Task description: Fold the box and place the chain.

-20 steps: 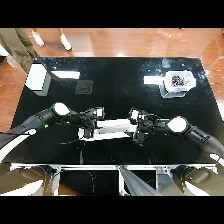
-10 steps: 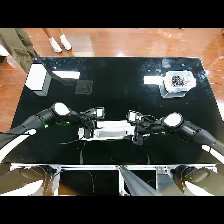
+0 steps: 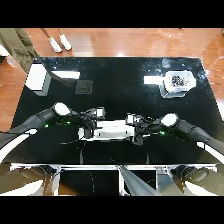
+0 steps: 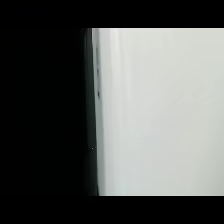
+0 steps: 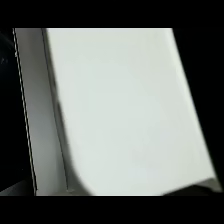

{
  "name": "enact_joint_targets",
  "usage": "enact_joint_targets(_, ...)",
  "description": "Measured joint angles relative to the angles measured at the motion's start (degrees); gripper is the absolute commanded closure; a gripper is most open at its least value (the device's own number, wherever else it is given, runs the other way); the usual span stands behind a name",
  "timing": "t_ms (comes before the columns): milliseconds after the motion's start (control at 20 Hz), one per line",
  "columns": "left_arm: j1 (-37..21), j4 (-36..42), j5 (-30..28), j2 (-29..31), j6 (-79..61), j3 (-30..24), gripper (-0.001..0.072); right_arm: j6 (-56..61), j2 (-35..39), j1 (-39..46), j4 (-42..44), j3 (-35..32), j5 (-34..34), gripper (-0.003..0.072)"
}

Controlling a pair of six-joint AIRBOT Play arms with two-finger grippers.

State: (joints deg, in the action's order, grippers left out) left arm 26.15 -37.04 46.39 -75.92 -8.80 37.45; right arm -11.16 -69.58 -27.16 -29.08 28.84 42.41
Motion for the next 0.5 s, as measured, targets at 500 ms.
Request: enact_joint_targets(500, 0.0, 0.0, -1.4, -0.1, 0.0, 0.0, 0.0692, 0.1, -0.5, -1.5, -0.9, 0.0, -2.1, -0.001)
